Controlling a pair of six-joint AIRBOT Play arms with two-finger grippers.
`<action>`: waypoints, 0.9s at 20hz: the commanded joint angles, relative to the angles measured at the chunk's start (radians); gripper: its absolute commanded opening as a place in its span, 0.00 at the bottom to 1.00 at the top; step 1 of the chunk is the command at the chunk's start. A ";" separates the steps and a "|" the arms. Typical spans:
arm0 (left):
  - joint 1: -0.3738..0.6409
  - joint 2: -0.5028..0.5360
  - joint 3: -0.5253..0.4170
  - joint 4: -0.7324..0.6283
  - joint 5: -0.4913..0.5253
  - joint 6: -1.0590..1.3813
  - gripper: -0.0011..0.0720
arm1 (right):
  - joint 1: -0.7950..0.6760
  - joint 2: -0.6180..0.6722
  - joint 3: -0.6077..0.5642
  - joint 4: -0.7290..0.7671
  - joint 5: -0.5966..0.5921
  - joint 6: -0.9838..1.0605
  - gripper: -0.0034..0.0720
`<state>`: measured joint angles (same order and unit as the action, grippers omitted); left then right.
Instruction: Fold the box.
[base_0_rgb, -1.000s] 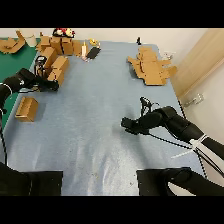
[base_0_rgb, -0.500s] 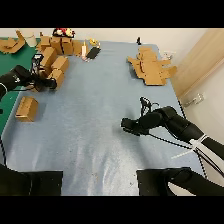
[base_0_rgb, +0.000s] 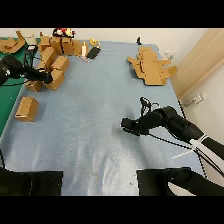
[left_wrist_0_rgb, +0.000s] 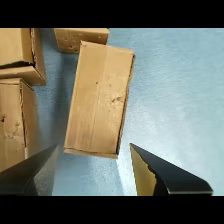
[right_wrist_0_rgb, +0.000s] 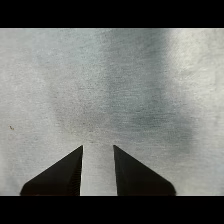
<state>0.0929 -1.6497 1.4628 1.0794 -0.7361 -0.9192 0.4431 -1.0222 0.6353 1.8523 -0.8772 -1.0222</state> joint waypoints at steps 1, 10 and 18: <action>0.002 0.046 0.044 0.092 -0.088 -0.058 1.00 | 0.000 -0.001 0.001 0.003 0.000 0.000 0.45; -0.087 0.145 0.053 0.039 -0.326 -0.077 0.03 | 0.000 -0.001 0.001 0.014 0.000 -0.037 0.45; -0.352 0.221 -0.114 0.091 -0.459 -0.276 0.02 | -0.001 -0.002 0.026 -0.021 -0.006 -0.113 0.22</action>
<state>-0.1642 -1.4704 1.4361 1.1332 -1.1629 -1.1130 0.4431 -1.0233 0.6456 1.8576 -0.8787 -1.1057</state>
